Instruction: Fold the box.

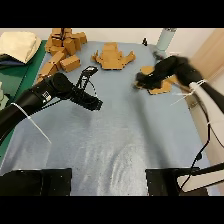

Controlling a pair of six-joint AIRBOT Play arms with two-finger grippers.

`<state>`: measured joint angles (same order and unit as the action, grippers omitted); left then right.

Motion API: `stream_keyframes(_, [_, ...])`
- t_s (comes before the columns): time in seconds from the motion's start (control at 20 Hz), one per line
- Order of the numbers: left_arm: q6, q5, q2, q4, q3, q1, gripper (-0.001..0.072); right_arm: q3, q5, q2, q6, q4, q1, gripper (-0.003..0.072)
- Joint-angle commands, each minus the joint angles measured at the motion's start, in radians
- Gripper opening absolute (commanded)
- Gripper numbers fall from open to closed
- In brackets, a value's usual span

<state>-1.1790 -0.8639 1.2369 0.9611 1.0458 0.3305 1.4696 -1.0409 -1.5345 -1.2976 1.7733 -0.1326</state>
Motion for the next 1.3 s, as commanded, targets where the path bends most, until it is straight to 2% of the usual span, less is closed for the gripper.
stream_keyframes(0.0, [0.0, 0.0, 0.0, 0.0, 0.0, 0.0, 0.0011, 0.141, -0.079, -0.056, -0.131, -0.009, 0.243, 0.0344])
stream_keyframes(0.05, [0.0, 0.0, 0.0, 0.0, 0.0, 0.0, 0.0011, 0.178, -0.047, -0.09, -0.14, -0.007, 0.314, 0.0344])
stream_keyframes(0.15, [0.0, 0.0, 0.0, 0.0, 0.0, 0.0, 0.0011, 0.258, 0.054, -0.18, -0.145, 0.011, 0.455, 0.0413])
stream_keyframes(0.3, [0.0, 0.0, 0.0, 0.0, 0.0, 0.0, 0.0011, 0.367, 0.131, -0.328, -0.2, 0.131, 0.595, 0.0412])
stream_keyframes(0.4, [0.0, 0.0, 0.0, 0.0, 0.0, 0.0, 0.0011, 0.435, 0.133, -0.424, -0.273, 0.216, 0.637, 0.0412])
stream_keyframes(0.65, [0.0, 0.0, 0.0, 0.0, 0.0, 0.0, 0.0011, 0.571, 0.135, -0.584, -0.373, 0.27, 0.635, 0.0412])
stream_keyframes(0.95, [0.0, 0.0, 0.0, 0.0, 0.0, 0.0, 0.0011, 0.571, 0.194, -0.617, -0.509, 0.314, 0.587, 0.0409])
stream_keyframes(1.15, [0.0, 0.0, 0.0, 0.0, 0.0, 0.0, 0.0011, 0.571, 0.225, -0.617, -0.518, 0.315, 0.565, 0.0399])
stream_keyframes(1.2, [0.0, 0.0, 0.0, 0.0, 0.0, 0.0, 0.0011, 0.571, 0.223, -0.617, -0.521, 0.315, 0.561, 0.0391])
stream_keyframes(1.25, [0.0, 0.0, 0.0, 0.0, 0.0, 0.0, 0.0011, 0.571, 0.216, -0.617, -0.522, 0.316, 0.558, 0.0308])
